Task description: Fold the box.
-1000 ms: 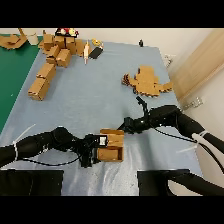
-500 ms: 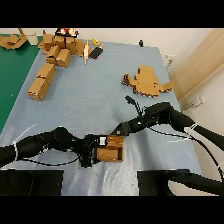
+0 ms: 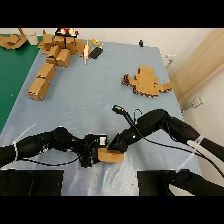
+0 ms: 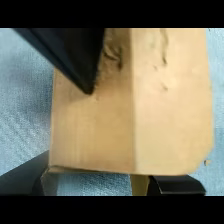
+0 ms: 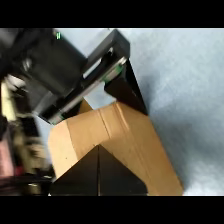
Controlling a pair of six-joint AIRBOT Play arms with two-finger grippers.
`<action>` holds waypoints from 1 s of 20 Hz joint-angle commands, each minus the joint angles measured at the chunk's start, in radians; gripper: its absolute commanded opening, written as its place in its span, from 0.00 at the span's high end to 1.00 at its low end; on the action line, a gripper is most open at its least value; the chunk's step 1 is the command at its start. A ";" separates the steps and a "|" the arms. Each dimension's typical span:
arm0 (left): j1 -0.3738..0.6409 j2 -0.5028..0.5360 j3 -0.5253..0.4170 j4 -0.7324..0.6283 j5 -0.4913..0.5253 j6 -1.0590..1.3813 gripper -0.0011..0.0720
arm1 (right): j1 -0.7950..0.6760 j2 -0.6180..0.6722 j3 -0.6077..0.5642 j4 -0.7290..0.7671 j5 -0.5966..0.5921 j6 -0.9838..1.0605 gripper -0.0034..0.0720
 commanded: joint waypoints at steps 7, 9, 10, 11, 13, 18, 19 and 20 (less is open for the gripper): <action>0.001 0.000 0.001 0.000 0.000 0.000 0.28 | 0.370 0.251 -0.099 -0.498 0.353 0.233 0.95; 0.001 0.001 0.001 0.000 0.000 0.000 0.28 | 0.418 0.258 -0.100 -0.541 0.357 0.233 0.95; 0.001 0.001 0.001 0.000 0.000 0.000 0.28 | 0.441 0.260 -0.099 -0.569 0.364 0.233 0.95; 0.001 0.001 0.001 0.000 0.000 0.000 0.28 | 0.461 0.261 -0.099 -0.586 0.377 0.233 0.95; 0.001 0.000 0.001 0.000 0.000 0.000 0.28 | 0.495 0.264 -0.098 -0.615 0.390 0.230 0.88; 0.001 0.000 0.001 0.000 0.000 0.000 0.28 | 0.513 0.278 -0.095 -0.636 0.378 0.178 0.44; 0.001 0.001 0.001 0.000 0.000 0.000 0.28 | 0.512 0.277 -0.095 -0.652 0.378 0.163 0.32; 0.001 0.001 0.001 0.000 0.000 0.000 0.28 | 0.513 0.277 -0.095 -0.676 0.378 0.161 0.29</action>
